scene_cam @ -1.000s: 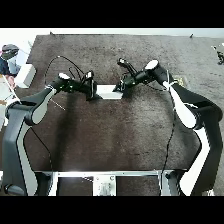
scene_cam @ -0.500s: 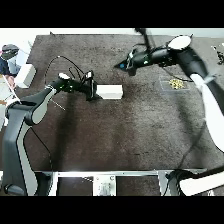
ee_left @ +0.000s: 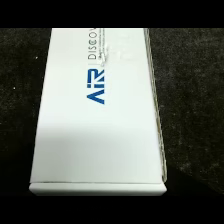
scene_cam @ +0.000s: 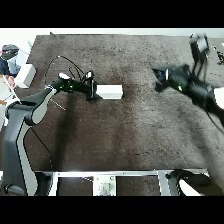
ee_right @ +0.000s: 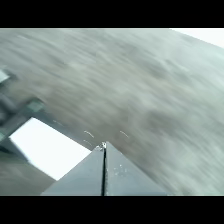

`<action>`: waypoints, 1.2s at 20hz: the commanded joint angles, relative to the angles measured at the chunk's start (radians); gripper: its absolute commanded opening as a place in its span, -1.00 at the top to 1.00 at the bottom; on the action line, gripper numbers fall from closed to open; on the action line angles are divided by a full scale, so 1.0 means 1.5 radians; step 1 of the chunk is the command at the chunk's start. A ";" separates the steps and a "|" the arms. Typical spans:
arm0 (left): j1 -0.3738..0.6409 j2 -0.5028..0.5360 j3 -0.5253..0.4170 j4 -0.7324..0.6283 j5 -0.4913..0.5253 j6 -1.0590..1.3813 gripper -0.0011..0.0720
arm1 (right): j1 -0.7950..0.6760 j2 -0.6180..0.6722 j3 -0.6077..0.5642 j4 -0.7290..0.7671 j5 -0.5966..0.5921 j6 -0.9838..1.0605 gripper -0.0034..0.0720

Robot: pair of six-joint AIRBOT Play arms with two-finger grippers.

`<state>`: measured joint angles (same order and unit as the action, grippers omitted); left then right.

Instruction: Fold the box and place the chain.

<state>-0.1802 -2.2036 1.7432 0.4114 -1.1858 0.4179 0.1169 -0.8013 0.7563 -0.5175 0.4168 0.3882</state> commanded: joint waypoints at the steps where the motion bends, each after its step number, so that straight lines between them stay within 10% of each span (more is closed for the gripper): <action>1: 0.000 0.000 0.000 0.000 0.000 0.001 -0.37 | -0.008 0.193 -0.219 -0.001 -0.175 0.002 0.89; 6: 0.001 0.000 0.000 0.000 0.000 0.001 -0.37 | -0.008 0.365 -0.396 -0.001 -0.287 0.001 0.89; 13: 0.000 0.000 0.000 -0.021 -0.008 -0.001 -0.37 | -0.008 0.403 -0.421 -0.001 -0.288 0.001 0.89; 14: 0.000 0.000 0.000 -0.023 -0.011 -0.002 0.04 | -0.008 0.402 -0.421 -0.001 -0.288 0.001 0.89; 15: 0.001 0.003 0.000 -0.023 -0.023 -0.005 0.90 | -0.008 0.402 -0.421 -0.001 -0.288 0.001 0.89; 24: 0.082 0.214 0.000 -0.057 0.036 -0.183 0.95 | -0.008 0.402 -0.421 -0.001 -0.288 0.001 0.89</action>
<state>-0.1108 -2.0033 1.7420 0.3382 -1.1873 0.2749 0.1051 -0.1989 0.1246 -0.5201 -0.0158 0.3897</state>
